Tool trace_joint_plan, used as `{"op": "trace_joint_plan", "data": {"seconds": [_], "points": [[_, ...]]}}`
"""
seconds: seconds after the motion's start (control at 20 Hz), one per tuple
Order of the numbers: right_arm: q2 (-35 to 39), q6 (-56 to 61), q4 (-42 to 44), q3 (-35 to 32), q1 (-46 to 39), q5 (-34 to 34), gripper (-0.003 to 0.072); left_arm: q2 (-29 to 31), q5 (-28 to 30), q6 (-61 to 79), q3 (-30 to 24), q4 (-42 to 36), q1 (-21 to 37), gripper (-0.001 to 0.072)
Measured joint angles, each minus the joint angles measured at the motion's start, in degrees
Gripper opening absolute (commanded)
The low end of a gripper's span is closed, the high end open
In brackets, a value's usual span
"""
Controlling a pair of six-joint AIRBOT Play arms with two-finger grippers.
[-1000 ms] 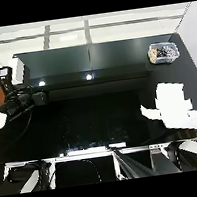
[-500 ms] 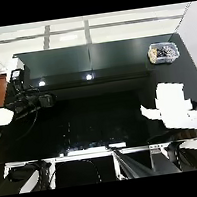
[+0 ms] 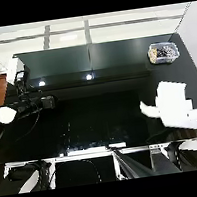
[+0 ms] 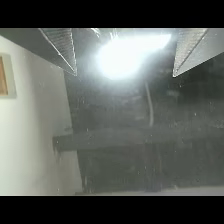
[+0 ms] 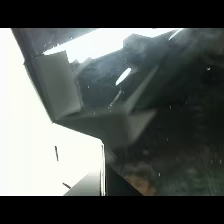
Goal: Fold the box and place the chain.
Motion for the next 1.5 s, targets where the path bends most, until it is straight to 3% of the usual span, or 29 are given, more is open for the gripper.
{"op": "trace_joint_plan", "data": {"seconds": [0.15,0.3,0.5,0.65,0.9,1.15,1.5], "points": [[2.32,-0.68,2.40,-0.22,0.35,0.28,0.0013,-0.07,-0.81,0.00,0.00,0.00,0.00,0.0706],[5.92,-2.01,10.36,-0.90,2.51,-0.55,0.0013,-0.07,-0.83,0.02,0.00,0.00,0.02,0.0706],[12.39,-2.93,21.20,-4.13,12.57,-2.99,0.0013,-0.07,0.39,0.02,0.00,0.00,0.04,0.0706],[18.69,-3.30,27.89,-10.10,23.30,-7.69,0.0013,-0.13,1.38,0.02,0.00,-0.87,0.04,0.0706],[29.18,-5.01,42.88,-26.12,41.20,-23.71,0.0013,-1.33,1.40,4.66,0.28,-9.68,0.00,0.0706],[32.68,-5.81,51.95,-37.68,59.52,-37.79,0.0013,-11.08,-6.67,12.66,4.81,-19.80,0.00,0.0706],[33.42,-4.94,56.68,-41.70,71.45,-47.76,0.0014,-30.95,-24.90,27.63,15.82,-35.65,-0.09,0.0706]]}}
